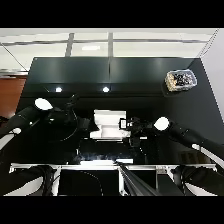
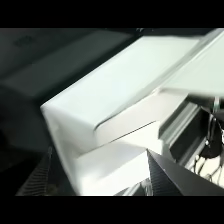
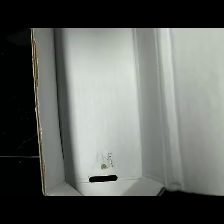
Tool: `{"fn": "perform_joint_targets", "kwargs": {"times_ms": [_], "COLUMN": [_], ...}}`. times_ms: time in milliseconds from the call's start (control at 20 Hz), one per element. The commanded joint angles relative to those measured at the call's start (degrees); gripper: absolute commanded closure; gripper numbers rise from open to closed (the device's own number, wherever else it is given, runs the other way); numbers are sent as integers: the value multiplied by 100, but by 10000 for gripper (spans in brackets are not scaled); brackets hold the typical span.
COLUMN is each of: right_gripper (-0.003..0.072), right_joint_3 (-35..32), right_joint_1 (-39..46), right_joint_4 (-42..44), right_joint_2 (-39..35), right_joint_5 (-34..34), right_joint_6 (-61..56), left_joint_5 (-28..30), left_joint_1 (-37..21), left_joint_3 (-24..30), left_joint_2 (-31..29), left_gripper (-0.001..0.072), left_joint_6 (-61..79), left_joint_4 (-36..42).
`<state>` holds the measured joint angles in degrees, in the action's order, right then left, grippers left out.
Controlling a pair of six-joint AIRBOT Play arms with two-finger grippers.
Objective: Fold the box and place the chain.
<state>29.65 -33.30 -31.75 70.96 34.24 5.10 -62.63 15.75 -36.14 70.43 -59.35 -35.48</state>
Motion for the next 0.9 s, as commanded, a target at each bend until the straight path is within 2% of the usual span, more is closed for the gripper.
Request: {"fn": "perform_joint_targets", "kwargs": {"times_ms": [0, 300, 400, 500, 550, 850], "right_gripper": [249, 249, 250, 249, 249, 249], "right_joint_3": [-2, -2, -2, -2, -2, -2], "right_joint_1": [-2, -2, -2, -2, -4, -2], "right_joint_4": [0, 0, 0, 0, 0, 0], "right_joint_2": [2, 2, 2, 2, 2, 2], "right_joint_5": [2, 2, 0, 2, 2, 2], "right_joint_6": [0, 0, 0, 0, 0, 0], "left_joint_5": [619, 282, 192, 118, 59, -319], "left_joint_1": [542, 575, 708, 929, 1029, 1174], "left_joint_3": [-11, -282, -511, -761, -859, -1023], "left_joint_2": [-31, -31, -31, -31, -31, -28], "left_gripper": [29, 42, 49, 100, 100, 100], "left_joint_6": [-699, -1467, -1829, -2249, -2398, -2691], "left_joint_4": [-201, -776, -1272, -1884, -2068, -2107]}}
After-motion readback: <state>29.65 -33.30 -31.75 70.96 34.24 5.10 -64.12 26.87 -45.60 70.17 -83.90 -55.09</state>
